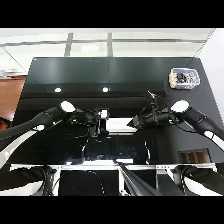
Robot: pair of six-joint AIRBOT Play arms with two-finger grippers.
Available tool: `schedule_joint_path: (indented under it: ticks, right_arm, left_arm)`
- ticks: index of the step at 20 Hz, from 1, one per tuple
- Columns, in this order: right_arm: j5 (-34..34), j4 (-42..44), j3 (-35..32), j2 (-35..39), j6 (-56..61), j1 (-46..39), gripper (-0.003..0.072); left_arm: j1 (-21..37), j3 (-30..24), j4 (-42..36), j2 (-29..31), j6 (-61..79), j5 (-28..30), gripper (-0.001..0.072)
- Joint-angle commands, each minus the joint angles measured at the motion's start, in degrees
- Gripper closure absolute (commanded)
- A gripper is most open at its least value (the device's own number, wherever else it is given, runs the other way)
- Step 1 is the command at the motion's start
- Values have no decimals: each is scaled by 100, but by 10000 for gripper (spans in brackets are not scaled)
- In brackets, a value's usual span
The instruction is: Fold the box and place the chain.
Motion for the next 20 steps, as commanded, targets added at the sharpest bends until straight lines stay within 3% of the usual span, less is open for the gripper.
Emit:
schedule_joint_path:
  ticks: [1,9,11,14,16,18,20]
  right_arm:
    - [-197,-122,-11,-90,57,13,671]
    - [17,-199,83,-72,-98,-37,671]
    - [844,-531,492,-63,-149,-326,671]
    - [2608,-942,1327,181,-57,-1093,671]
    - [2900,-1335,1508,625,7,-1650,671]
    - [2903,-2072,1506,1119,195,-2273,671]
    - [2898,-2710,1491,1467,319,-2798,671]
  left_arm:
    - [-4,4,0,-4,0,0,269]
    - [-2,4,-7,-4,-2,4,269]
    - [9,4,-4,-2,-13,2,269]
    - [28,98,138,85,-857,-17,269]
    - [39,251,667,195,-1204,-118,262]
    - [94,411,1056,302,-1731,-310,-3]
    - [175,531,1379,494,-2267,-590,-3]
